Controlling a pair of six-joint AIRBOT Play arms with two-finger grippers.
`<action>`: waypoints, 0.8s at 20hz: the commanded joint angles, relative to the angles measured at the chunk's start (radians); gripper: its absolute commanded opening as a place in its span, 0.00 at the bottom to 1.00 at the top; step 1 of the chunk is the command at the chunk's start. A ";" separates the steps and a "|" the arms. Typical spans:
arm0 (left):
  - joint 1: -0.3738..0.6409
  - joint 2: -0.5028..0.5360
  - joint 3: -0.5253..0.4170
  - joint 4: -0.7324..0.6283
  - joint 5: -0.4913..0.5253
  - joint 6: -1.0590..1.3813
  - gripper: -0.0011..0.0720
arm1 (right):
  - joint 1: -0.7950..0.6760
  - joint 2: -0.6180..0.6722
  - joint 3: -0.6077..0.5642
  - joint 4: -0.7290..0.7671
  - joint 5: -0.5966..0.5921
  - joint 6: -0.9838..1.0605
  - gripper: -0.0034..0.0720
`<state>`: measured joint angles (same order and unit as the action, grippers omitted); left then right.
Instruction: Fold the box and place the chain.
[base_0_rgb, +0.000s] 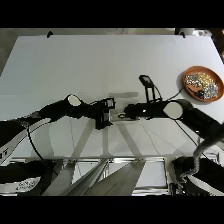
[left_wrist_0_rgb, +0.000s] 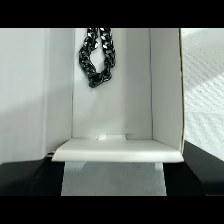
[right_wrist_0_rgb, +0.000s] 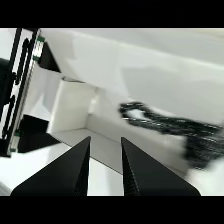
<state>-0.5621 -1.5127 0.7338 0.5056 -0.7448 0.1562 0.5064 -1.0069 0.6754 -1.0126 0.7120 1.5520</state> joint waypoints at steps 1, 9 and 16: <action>0.000 0.001 0.000 0.000 0.000 0.000 0.03 | -0.182 0.137 0.000 -0.116 0.158 -0.035 0.34; 0.000 0.001 0.000 0.000 0.000 0.000 0.03 | -0.724 0.048 -0.025 -0.316 0.068 -0.018 0.27; 0.000 0.001 0.000 0.000 0.000 0.000 0.03 | -0.681 -0.210 0.145 -0.406 0.102 -0.129 0.52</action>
<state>-0.5621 -1.5127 0.7338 0.5056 -0.7448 0.1566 -0.1810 -1.1179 0.7353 -1.3499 0.7643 1.4555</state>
